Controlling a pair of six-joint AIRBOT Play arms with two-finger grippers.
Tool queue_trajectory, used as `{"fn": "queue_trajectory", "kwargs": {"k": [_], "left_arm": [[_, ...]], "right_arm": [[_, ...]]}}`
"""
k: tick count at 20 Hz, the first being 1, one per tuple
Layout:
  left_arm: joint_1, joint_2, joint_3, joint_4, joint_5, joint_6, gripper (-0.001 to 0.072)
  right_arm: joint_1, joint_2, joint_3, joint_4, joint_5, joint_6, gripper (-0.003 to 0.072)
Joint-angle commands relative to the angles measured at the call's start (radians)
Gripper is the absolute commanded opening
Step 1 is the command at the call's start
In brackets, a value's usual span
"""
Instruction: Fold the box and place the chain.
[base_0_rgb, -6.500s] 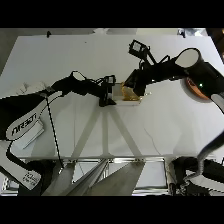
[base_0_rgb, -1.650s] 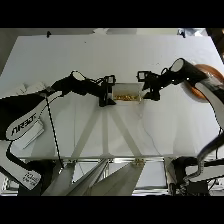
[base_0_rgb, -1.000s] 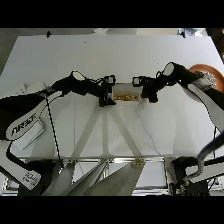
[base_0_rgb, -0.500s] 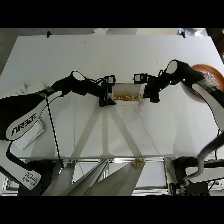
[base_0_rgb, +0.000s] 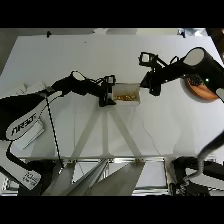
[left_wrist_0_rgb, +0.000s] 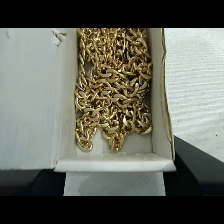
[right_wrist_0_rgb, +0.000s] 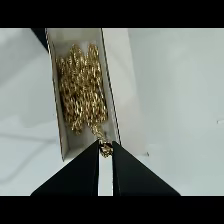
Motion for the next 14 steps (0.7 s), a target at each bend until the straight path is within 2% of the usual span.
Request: {"fn": "queue_trajectory", "kwargs": {"k": [1,3,4,6,8,10,14], "left_arm": [[0.0,0.0,0.001,0.0,0.0,0.0,0.0284],[0.0,0.0,0.001,0.0,0.0,0.0,0.0284],[0.0,0.0,0.001,0.0,0.0,0.0,0.0284],[0.0,0.0,0.001,0.0,0.0,0.0,0.0284],[0.0,0.0,0.001,0.0,0.0,0.0,0.0284],[0.0,0.0,0.001,0.0,0.0,0.0,0.0284],[0.0,0.0,0.001,0.0,0.0,0.0,0.0284]], "right_arm": [[0.032,0.024,0.0,0.041,0.001,0.007,0.0009],[0.067,0.024,0.0,0.014,-0.003,0.007,0.0011],[0.078,0.024,0.0,0.017,-0.01,0.008,0.0058],[0.085,0.024,0.0,0.027,-0.026,0.018,0.0352],[0.083,0.031,0.0,0.03,-0.027,0.058,0.0353],[0.084,0.042,0.001,0.037,-0.05,0.12,0.0282],[0.084,0.061,0.002,0.057,-0.172,0.272,0.0276]]}}
